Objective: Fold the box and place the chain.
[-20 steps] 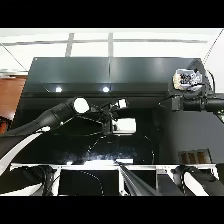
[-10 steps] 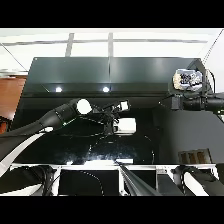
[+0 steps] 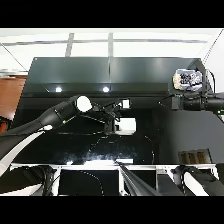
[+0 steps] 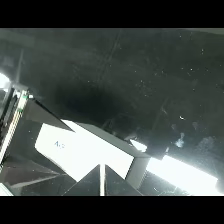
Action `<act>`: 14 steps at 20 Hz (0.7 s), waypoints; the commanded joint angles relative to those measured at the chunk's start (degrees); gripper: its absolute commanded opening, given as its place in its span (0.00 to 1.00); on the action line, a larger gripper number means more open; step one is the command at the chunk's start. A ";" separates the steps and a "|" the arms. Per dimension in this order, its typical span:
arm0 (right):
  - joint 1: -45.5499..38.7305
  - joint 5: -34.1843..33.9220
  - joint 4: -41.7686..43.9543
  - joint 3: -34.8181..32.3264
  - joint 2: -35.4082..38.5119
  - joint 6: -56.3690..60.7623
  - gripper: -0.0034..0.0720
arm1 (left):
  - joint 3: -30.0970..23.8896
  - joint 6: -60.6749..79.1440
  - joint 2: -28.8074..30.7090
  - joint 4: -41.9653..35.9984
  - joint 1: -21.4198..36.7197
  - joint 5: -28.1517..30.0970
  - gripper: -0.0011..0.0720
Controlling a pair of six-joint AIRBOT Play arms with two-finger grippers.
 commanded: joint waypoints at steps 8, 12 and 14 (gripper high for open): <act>-0.04 0.02 0.00 0.07 0.02 -0.46 0.10 | 0.15 -0.07 -1.07 -0.04 0.02 -0.39 0.98; -0.04 0.02 0.02 0.07 0.02 -0.46 0.10 | 0.15 -0.04 -1.07 0.00 0.02 -0.39 0.98; -0.04 0.02 0.02 0.07 0.02 -0.46 0.10 | 0.15 -0.04 -1.07 0.00 0.02 -0.37 0.98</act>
